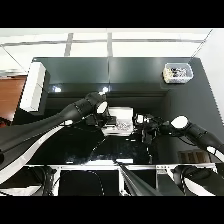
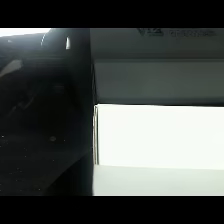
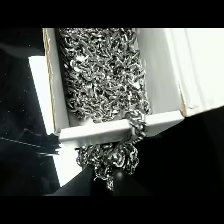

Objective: Fold the box and place the chain.

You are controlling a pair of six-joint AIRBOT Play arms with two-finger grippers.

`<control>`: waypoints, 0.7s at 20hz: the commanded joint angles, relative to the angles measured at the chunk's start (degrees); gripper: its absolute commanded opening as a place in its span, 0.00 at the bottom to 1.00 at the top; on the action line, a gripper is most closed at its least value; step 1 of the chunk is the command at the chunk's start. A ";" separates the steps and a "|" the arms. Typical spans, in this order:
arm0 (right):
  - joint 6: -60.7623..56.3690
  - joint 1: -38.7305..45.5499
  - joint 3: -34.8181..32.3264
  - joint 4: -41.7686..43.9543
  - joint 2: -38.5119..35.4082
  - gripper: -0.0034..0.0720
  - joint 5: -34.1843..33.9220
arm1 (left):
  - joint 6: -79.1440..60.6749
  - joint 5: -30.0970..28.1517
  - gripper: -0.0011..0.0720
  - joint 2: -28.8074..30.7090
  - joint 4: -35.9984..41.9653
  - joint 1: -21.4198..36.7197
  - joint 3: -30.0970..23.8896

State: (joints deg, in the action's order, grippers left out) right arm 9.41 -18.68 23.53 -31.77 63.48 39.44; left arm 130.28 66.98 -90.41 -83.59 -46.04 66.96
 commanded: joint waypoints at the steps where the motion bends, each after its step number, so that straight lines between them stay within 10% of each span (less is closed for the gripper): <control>1: -7.19 0.11 0.13 -2.62 -1.55 0.06 0.11 | 0.15 -0.31 0.05 -0.04 0.09 0.00 0.00; 14: -40.06 0.11 10.88 -15.28 -23.47 0.06 8.52 | 0.15 -0.31 0.05 -0.04 0.09 0.00 0.00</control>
State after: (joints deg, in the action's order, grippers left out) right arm -24.56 -18.55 31.00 -46.37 42.81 44.49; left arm 130.45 66.72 -90.41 -83.50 -46.04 66.96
